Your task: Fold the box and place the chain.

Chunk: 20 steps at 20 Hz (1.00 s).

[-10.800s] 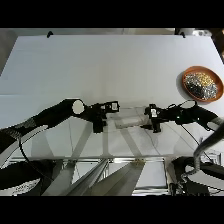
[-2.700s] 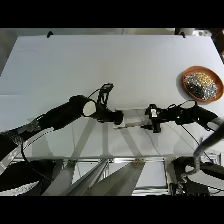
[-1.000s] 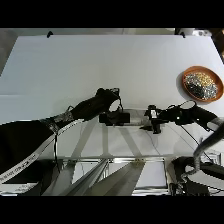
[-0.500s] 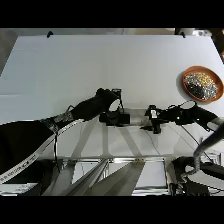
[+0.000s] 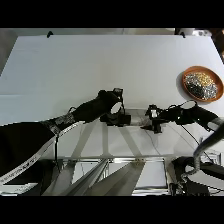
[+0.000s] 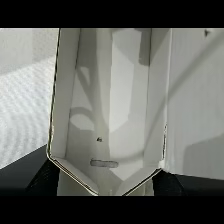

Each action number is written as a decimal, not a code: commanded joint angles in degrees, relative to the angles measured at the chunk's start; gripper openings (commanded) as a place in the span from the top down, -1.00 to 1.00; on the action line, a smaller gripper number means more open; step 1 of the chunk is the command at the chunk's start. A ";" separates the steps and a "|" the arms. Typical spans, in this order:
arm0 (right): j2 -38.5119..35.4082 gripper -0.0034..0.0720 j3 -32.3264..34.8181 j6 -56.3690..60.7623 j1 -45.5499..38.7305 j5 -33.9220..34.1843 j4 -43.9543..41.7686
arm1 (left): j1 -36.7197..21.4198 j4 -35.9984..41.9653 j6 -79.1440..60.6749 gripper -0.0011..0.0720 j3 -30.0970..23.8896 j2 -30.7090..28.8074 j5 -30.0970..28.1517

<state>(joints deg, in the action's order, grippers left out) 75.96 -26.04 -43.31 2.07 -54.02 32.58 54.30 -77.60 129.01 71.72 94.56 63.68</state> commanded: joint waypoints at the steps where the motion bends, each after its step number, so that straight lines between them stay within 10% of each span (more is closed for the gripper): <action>1: 0.00 -0.30 -0.02 -0.07 0.07 -0.02 0.00 | 0.20 -0.22 -0.02 0.44 0.07 0.17 -0.66; 13: 0.00 -0.30 -0.02 -0.07 0.07 -0.02 0.00 | 0.79 -0.02 0.00 0.95 0.07 2.75 1.86; 20: 0.00 -0.30 -0.02 -0.07 0.07 -0.02 0.00 | 0.81 -0.04 -0.02 0.39 0.07 2.75 1.05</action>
<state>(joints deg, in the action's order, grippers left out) 75.96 -26.04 -43.62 2.09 -53.91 32.71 55.11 -77.38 128.75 71.75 97.36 64.40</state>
